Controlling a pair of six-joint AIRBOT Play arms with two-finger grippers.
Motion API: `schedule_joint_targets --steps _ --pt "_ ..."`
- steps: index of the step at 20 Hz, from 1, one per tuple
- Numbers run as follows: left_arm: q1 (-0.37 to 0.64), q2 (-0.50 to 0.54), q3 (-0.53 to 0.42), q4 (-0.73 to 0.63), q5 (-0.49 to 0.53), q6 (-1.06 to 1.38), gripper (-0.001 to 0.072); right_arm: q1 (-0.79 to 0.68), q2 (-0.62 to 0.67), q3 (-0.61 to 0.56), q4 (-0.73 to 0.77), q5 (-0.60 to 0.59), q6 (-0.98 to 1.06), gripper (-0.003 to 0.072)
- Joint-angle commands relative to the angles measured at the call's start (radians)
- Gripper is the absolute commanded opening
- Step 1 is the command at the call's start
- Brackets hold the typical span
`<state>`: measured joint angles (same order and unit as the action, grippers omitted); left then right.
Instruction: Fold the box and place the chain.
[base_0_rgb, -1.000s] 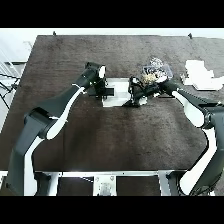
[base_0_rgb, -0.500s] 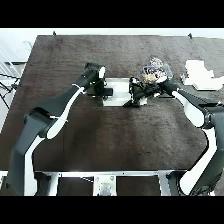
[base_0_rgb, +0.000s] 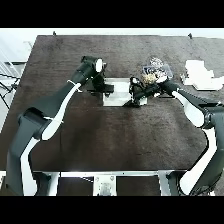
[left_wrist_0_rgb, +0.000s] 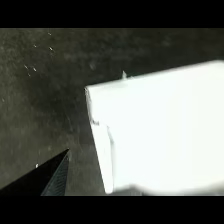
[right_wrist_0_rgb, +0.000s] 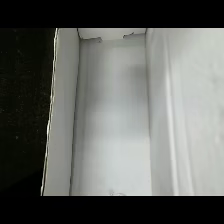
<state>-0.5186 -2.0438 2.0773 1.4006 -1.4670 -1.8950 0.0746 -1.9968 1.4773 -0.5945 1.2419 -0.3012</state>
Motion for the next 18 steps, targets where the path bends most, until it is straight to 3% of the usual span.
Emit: schedule_joint_targets --steps 1,8,13,18 --pt "0.035 0.055 -0.001 -0.004 -0.029 0.113 0.0501 0.001 0.0 0.0 0.0 0.001 0.001 0.058" --pt "0.113 0.145 0.0 -0.04 -0.073 0.548 0.05 0.001 0.0 0.0 0.0 0.001 0.001 0.058" --pt "0.119 0.147 -0.001 -0.166 -0.058 0.809 0.0499 0.001 0.0 0.0 0.0 0.001 0.001 0.058" --pt "0.119 0.147 -0.008 -0.214 0.071 0.887 0.0501 0.001 0.0 0.0 0.0 0.001 0.001 0.058"
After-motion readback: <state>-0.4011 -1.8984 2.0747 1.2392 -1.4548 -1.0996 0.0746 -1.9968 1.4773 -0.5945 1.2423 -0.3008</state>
